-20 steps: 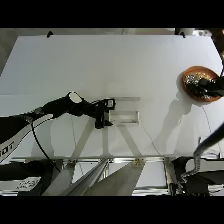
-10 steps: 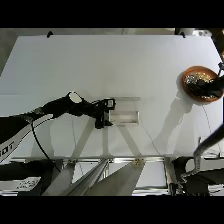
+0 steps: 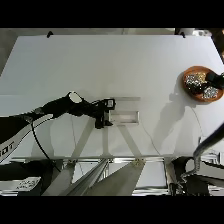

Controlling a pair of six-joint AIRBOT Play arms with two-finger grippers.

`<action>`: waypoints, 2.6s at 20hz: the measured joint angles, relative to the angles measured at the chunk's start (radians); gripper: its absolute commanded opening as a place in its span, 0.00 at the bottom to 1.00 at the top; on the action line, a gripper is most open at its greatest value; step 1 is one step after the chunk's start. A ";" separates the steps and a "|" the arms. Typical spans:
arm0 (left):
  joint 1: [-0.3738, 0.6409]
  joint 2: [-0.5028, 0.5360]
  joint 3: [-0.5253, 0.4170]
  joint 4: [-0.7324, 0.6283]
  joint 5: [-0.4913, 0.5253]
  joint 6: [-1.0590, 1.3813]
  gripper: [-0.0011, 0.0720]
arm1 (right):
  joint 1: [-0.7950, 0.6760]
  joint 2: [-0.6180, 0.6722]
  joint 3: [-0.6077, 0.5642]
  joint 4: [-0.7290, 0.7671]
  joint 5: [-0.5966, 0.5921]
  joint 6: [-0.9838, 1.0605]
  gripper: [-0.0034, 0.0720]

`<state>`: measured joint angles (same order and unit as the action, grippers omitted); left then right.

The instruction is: Fold the box and place the chain.

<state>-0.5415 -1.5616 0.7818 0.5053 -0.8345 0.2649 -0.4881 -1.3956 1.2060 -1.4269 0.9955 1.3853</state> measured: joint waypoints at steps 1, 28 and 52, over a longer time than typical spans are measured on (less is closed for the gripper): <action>0.000 0.000 0.000 0.000 0.000 0.000 0.63 | 0.002 0.038 0.000 0.004 0.021 -0.023 0.07; 0.000 0.000 0.000 0.000 0.000 0.000 0.63 | 0.441 0.764 -0.400 0.348 0.332 -0.157 0.07; 0.000 0.000 0.000 0.000 0.000 0.000 0.63 | 1.118 0.344 -0.600 0.457 -0.452 0.045 0.06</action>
<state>-0.5415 -1.5616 0.7818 0.5056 -0.8345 0.2646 0.6304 -1.0512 0.6060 -0.9699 0.5438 1.4307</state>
